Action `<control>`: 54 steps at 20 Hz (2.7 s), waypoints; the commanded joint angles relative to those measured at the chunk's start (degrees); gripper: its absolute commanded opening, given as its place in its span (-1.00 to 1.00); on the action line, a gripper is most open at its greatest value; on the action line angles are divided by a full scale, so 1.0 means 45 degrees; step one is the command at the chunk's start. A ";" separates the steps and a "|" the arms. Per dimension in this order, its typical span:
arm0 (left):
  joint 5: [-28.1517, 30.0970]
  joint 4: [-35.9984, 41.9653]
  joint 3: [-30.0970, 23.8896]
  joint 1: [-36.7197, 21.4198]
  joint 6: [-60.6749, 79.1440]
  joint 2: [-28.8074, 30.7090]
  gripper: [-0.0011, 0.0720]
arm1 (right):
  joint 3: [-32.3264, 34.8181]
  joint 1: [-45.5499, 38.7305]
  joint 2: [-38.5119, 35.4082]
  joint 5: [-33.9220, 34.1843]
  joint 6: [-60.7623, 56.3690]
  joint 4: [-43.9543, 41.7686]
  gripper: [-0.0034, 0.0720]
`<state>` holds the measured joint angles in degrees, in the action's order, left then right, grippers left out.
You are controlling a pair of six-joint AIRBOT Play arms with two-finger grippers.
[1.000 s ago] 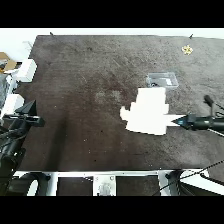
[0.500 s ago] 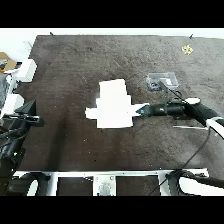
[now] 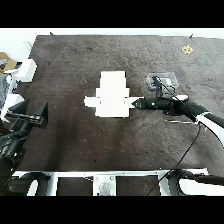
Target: Fold the box and place the chain.
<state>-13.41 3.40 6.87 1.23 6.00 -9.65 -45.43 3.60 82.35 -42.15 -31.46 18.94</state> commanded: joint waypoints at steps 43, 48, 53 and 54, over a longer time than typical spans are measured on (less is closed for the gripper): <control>-1.3294 -0.7218 2.1949 0.2667 -0.9015 -2.4625 0.48 | -0.0010 0.0083 0.0024 0.0238 0.1758 0.0253 -0.91; -1.4178 -0.5882 2.1954 0.2667 -0.8874 -2.5495 0.48 | -0.0010 0.0083 0.0024 0.0253 0.1768 0.0257 -0.91; -1.4722 -0.6033 2.1954 0.2433 -0.8879 -2.5500 0.31 | -0.0010 0.0068 0.0019 0.0340 0.1768 0.0257 -0.91; -1.4795 -0.6028 2.1954 0.2385 -0.8888 -2.5500 0.27 | -0.0010 0.0068 0.0019 0.0345 0.1768 0.0257 -0.91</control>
<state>-78.26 -24.16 105.62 12.58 -34.06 -124.14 -45.43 3.92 82.43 -40.82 -23.51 20.12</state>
